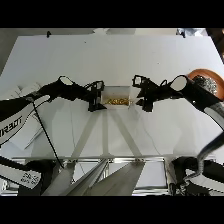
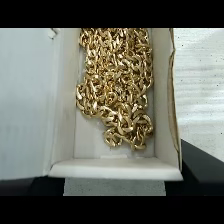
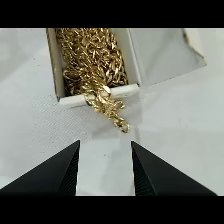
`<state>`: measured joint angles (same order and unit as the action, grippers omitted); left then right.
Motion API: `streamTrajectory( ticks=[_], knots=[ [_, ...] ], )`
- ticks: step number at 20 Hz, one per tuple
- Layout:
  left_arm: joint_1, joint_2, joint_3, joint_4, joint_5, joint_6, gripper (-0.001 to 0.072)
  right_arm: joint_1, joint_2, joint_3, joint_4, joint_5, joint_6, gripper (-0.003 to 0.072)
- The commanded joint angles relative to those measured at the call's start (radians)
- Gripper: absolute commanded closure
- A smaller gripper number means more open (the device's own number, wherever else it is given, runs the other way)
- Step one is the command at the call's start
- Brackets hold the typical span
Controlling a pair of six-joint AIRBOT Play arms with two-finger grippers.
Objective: Fold the box and place the chain.
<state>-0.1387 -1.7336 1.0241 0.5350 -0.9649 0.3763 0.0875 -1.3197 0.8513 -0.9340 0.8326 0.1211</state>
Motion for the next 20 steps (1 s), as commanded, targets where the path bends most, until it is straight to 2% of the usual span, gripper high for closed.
streamTrajectory(
  ticks=[1, 4, 6, 9, 12, 13, 14, 17, 20],
  knots=[
    [0.000, 0.000, 0.001, 0.000, 0.000, 0.000, 0.0566, -0.008, -0.057, -0.016, 0.060, -0.036, -0.249, 0.0325],
    [0.000, 0.000, 0.001, 0.000, 0.000, 0.000, 0.0566, -0.008, -0.109, -0.016, 0.195, -0.048, -0.416, 0.0325],
    [0.000, 0.000, 0.001, 0.000, 0.000, 0.000, 0.0566, -0.008, -0.134, -0.016, 0.283, -0.077, -0.454, 0.0325],
    [0.000, 0.000, 0.001, 0.000, 0.000, 0.000, 0.0566, -0.008, -0.163, -0.016, 0.307, -0.071, -0.471, 0.0333],
    [0.000, 0.000, 0.001, 0.000, 0.000, 0.000, 0.0566, -0.008, -0.166, -0.016, 0.307, -0.075, -0.471, 0.0501],
    [0.000, 0.000, 0.001, 0.000, 0.000, 0.000, 0.0566, -0.008, -0.166, -0.016, 0.306, -0.079, -0.470, 0.0627],
    [0.000, 0.000, 0.001, 0.000, 0.000, 0.000, 0.0566, -0.008, -0.166, -0.016, 0.305, -0.080, -0.470, 0.0677],
    [0.000, 0.000, 0.001, 0.000, 0.000, 0.000, 0.0566, -0.008, -0.148, -0.016, 0.281, -0.080, -0.439, 0.0677],
    [0.000, 0.000, 0.001, 0.000, 0.000, 0.000, 0.0566, -0.008, -0.068, -0.016, 0.247, -0.078, -0.359, 0.0677]
  ],
)
